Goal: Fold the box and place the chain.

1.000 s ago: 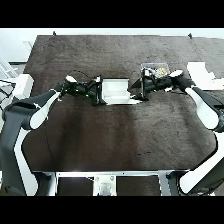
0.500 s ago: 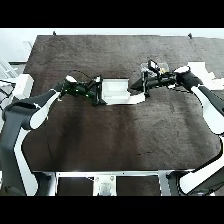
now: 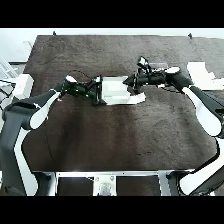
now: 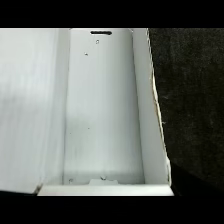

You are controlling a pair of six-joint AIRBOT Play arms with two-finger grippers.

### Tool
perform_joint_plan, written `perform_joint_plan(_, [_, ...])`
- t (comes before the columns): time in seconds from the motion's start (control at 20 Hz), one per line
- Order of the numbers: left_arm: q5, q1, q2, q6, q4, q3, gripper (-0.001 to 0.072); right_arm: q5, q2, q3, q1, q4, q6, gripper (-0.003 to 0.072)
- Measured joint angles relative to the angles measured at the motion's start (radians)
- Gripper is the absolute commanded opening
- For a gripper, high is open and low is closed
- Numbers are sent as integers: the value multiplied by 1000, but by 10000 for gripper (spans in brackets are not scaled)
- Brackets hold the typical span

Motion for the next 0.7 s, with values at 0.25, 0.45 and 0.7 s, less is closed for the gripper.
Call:
perform_joint_plan(0.25, [0,0,0,0,0,0,455,-89,-43,2,22,-46,42,11])
perform_joint_plan(0.45, [0,0,0,-3,-1,0,455,-113,-74,2,27,-71,65,10])
perform_joint_plan(0.7, [0,0,0,-2,-1,0,455,-116,-82,16,31,-100,67,12])
